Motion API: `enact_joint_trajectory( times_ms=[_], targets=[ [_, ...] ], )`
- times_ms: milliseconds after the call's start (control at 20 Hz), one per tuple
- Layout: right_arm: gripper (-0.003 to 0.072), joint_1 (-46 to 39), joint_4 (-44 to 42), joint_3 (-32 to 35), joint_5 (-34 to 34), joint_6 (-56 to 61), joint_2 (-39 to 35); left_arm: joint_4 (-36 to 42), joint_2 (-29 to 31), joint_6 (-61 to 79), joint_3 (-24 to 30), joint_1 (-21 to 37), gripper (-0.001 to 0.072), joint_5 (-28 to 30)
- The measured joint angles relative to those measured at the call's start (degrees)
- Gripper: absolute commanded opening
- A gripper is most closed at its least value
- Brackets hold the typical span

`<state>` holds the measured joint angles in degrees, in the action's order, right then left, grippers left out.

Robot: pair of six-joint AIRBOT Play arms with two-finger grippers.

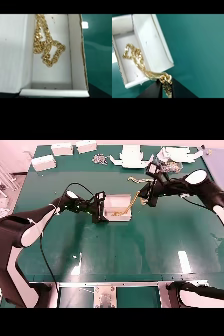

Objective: Fold the box and place the chain.

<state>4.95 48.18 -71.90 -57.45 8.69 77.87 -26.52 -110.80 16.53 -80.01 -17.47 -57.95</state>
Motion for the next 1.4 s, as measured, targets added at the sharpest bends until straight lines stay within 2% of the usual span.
enact_joint_trajectory(
  times_ms=[350, 750, 1050, 1400],
  targets=[
    [0.0008, 4.44, -1.27, 0.00, 1.22, 3.45, -9.25, 0.00, 0.00, 0.00, 0.00, 0.00, 0.0469, 0.00],
    [0.0008, 11.23, -3.91, -0.24, 2.38, 4.50, -10.99, 0.00, 0.00, 0.00, 0.00, 0.00, 0.0469, 0.00],
    [0.0008, 13.70, -5.01, 0.11, 3.69, 5.60, -6.97, 0.02, 0.00, 0.00, 0.00, 0.00, 0.0469, 0.00],
    [0.0012, 14.60, -5.35, 0.31, 3.98, 6.80, 3.28, 0.02, 0.00, 0.00, 0.00, 0.00, 0.0469, 0.00]
  ],
)
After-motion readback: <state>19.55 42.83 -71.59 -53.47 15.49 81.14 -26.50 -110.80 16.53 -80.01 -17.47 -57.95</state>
